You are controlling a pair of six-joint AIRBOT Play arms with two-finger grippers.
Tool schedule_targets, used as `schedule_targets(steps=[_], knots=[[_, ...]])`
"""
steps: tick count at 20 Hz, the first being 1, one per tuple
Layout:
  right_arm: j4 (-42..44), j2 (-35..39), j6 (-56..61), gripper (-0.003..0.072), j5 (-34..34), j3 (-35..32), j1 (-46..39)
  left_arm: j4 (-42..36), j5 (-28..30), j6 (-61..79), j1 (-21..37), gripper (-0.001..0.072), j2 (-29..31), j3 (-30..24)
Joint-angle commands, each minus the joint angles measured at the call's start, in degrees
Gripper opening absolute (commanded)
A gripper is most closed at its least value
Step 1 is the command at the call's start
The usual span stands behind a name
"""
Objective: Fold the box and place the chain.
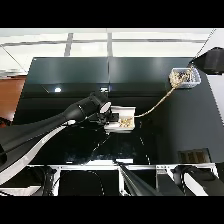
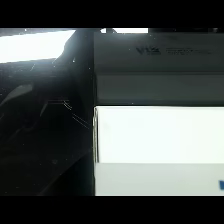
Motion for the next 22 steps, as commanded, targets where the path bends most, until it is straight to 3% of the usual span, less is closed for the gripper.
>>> schedule_targets(steps=[1, 8, 17, 20, 22], knots=[[15.7, 3.1, -3.0, 0.0016, 0.0, 0.1, 0.1, 0.0, 0.0, 0.0, 0.0, 0.0029, 0.0, 0.0], [27.0, 3.1, -4.1, 0.0016, -3.0, 0.1, 0.4, 0.0, 0.0, 0.0, 0.0, 0.0029, 0.0, 0.0], [18.9, 2.6, -1.5, 0.0016, -0.2, -0.1, 10.1, 0.0, -0.1, 0.0, 0.0, 0.0029, 0.0, 0.0], [19.1, 2.6, -0.4, 0.0016, -1.9, -4.0, 14.0, 0.0, -0.1, 0.0, 0.0, 0.0029, 0.0, 0.0], [19.1, 2.6, -0.1, 0.0016, -6.6, -8.5, 18.1, 0.0, -0.2, 0.0, 0.0, 0.0029, 0.0, 0.0]])
